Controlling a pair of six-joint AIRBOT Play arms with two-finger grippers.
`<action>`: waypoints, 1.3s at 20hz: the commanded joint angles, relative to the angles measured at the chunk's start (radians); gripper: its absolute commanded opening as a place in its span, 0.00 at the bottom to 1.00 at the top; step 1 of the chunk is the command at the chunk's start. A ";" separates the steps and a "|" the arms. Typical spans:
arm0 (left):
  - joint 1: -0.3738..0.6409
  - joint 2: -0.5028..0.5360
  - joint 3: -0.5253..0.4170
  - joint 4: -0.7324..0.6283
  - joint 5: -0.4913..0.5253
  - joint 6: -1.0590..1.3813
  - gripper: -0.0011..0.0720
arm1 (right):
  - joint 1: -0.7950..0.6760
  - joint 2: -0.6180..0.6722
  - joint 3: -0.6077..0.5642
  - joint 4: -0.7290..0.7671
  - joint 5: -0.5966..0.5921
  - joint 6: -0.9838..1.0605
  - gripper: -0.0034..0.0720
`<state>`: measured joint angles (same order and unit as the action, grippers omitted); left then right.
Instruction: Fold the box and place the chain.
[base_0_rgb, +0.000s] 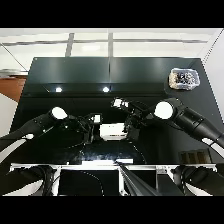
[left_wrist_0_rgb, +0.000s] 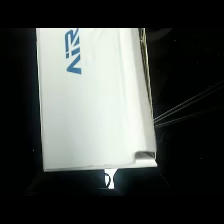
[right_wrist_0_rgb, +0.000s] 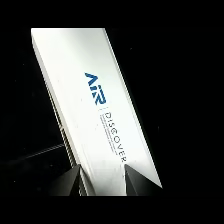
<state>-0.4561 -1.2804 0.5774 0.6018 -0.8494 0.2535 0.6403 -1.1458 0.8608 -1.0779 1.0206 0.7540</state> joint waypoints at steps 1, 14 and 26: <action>0.000 -0.001 -0.001 0.000 0.000 0.000 0.70 | 0.014 0.001 0.005 -0.002 -0.016 -0.006 0.46; 0.000 -0.001 -0.001 0.000 0.000 0.000 0.70 | 0.060 -0.037 0.005 -0.061 -0.048 -0.013 0.36; 0.000 -0.001 -0.001 0.000 0.000 0.000 0.70 | 0.060 -0.037 0.005 -0.061 -0.023 -0.008 0.55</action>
